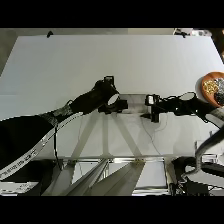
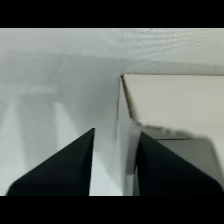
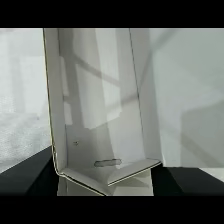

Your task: Fold the box and place the chain.

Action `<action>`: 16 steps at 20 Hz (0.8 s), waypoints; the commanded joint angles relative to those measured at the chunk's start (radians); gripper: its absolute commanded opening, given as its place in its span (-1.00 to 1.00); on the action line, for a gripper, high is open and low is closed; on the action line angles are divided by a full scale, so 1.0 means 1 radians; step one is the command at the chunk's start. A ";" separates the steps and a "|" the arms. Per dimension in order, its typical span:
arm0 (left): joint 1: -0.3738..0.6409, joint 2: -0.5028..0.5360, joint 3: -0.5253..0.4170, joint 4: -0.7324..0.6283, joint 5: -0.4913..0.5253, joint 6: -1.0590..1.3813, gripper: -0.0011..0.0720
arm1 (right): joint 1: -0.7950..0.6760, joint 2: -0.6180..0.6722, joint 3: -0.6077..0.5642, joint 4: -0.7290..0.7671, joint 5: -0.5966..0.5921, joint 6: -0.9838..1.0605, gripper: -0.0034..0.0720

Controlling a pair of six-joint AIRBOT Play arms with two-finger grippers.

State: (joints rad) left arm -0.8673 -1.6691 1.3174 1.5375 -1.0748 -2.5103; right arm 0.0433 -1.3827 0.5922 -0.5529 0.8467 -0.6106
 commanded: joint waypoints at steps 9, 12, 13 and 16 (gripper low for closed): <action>-0.001 0.059 0.001 -0.042 0.000 0.082 0.32 | 0.000 0.001 0.001 0.003 0.002 0.000 0.18; -0.001 0.105 0.001 -0.005 -0.010 0.172 0.32 | 0.000 0.001 0.001 0.003 0.003 0.000 0.18; -0.001 0.122 0.001 0.014 -0.031 0.224 0.37 | 0.000 0.001 0.001 0.003 0.002 0.000 0.18; -0.001 0.190 0.001 0.097 -0.069 0.354 0.45 | 0.000 0.001 0.001 0.003 0.002 0.000 0.18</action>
State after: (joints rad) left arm -0.8673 -1.5337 1.3174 1.5608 -1.1133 -2.2917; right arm 0.0433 -1.3827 0.5922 -0.5503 0.8486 -0.6106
